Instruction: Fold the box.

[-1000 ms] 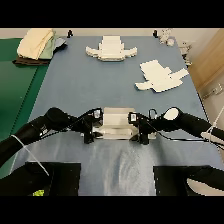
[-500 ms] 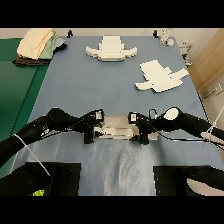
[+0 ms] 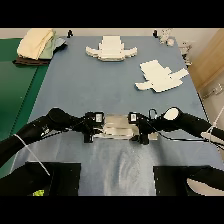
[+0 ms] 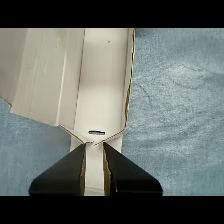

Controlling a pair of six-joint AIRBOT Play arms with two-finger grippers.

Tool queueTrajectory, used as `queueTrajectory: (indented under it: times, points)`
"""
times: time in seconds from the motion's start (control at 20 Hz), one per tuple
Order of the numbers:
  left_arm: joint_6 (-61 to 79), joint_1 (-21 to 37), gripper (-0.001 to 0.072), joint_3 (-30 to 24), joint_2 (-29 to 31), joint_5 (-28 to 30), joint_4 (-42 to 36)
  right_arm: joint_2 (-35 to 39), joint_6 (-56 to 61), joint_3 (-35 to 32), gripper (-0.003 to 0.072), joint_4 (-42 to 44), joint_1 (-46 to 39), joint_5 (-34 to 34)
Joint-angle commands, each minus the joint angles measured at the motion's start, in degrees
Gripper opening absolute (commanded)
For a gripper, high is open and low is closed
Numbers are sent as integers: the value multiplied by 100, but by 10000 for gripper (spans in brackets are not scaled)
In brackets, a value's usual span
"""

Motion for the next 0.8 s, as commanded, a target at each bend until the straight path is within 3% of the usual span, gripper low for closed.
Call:
queueTrajectory:
  times: [0.0,0.2,0.25,0.3,0.7,0.75]
  points:
    - [90,-26,169,2,-2,103,-2,4,2,0,600,2,2,0]
    - [402,-192,167,0,-48,240,-422,4,2,0,599,2,4,0]
    - [538,-240,82,0,-105,236,-610,4,2,-2,600,2,4,0]
    - [647,-295,46,0,-166,238,-686,4,2,-2,600,2,4,2]
    - [660,-391,50,0,-254,243,-988,4,2,-2,600,2,4,2]
    - [658,-391,155,-2,-254,232,-986,4,2,-2,600,2,2,0]
